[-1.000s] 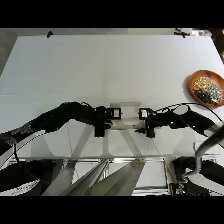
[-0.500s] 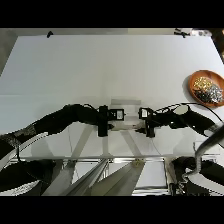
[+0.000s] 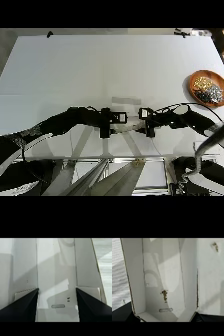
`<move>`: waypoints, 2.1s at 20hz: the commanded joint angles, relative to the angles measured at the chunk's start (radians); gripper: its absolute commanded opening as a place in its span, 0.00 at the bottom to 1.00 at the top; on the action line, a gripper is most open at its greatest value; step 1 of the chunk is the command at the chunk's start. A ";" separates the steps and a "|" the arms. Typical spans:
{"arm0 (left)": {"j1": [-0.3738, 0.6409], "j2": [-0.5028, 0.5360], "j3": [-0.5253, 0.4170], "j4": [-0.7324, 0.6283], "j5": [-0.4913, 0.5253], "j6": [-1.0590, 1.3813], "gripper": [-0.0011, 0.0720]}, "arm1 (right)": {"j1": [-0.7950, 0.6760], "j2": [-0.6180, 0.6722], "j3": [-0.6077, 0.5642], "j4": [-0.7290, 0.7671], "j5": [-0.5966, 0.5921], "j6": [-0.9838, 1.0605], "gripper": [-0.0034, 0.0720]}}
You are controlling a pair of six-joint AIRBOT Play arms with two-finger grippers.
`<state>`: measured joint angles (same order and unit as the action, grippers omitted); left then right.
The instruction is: Fold the box and place the chain.
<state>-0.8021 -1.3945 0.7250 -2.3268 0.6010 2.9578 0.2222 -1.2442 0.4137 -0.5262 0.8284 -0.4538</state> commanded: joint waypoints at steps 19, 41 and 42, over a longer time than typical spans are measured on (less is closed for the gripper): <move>-0.004 0.010 0.000 -0.006 -0.017 -0.091 0.69 | 0.001 0.000 0.000 0.000 0.000 0.000 0.59; 0.599 0.550 -0.351 -0.024 0.258 -1.025 0.02 | 0.001 0.000 0.000 0.000 0.001 0.000 0.59; 0.607 0.517 -0.351 -0.050 0.278 -1.025 0.02 | 0.001 0.000 0.000 0.000 0.000 0.000 0.59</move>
<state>-0.2825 -0.8589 0.4179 -2.3493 0.7868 2.0438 0.2226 -1.2442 0.4137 -0.5259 0.8288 -0.4538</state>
